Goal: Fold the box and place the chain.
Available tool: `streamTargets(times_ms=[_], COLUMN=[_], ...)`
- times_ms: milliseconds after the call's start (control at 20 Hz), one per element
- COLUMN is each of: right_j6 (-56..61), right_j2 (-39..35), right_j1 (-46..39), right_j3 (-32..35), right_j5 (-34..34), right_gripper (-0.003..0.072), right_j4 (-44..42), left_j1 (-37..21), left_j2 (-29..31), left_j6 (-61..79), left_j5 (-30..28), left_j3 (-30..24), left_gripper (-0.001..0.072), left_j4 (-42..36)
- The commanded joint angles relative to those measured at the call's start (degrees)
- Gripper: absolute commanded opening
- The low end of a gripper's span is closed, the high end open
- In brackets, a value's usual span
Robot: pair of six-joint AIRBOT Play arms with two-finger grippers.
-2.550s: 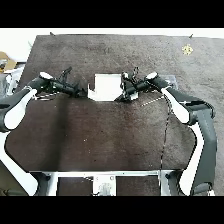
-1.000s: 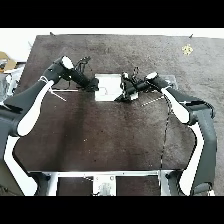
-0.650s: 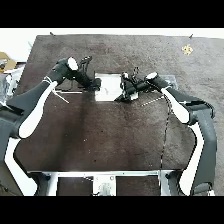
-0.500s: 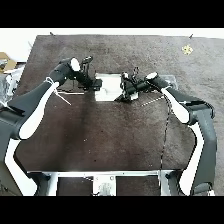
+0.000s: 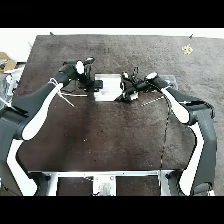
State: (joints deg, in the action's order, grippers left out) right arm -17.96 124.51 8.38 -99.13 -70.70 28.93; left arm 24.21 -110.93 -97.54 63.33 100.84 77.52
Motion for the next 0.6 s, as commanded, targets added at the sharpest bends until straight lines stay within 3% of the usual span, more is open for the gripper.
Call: streamTargets(times_ms=[0, 250, 450, 550], right_j6=[-0.02, 0.00, 0.00, 0.00], right_j2=[0.02, 0.02, 0.02, 0.02], right_j1=[0.02, 0.02, 0.02, 0.02], right_j3=[-0.02, -0.02, -0.02, -0.02], right_j5=[-0.02, 0.00, 0.00, 0.00], right_gripper=[0.0387, 0.0387, 0.0387, 0.0387], right_j4=[-0.02, -0.02, -0.02, -0.02], left_j1=[2.32, 6.29, 7.58, 7.58], left_j2=[-1.70, -6.91, -8.90, -9.07], left_j6=[-5.99, -10.97, -14.80, -16.52], left_j5=[4.46, 10.64, 12.66, 13.14], left_j3=[4.39, 12.33, 14.14, 14.14], left_gripper=[0.0284, 0.0283, 0.0282, 0.0221], left_j4=[8.55, 17.11, 20.59, 21.59])
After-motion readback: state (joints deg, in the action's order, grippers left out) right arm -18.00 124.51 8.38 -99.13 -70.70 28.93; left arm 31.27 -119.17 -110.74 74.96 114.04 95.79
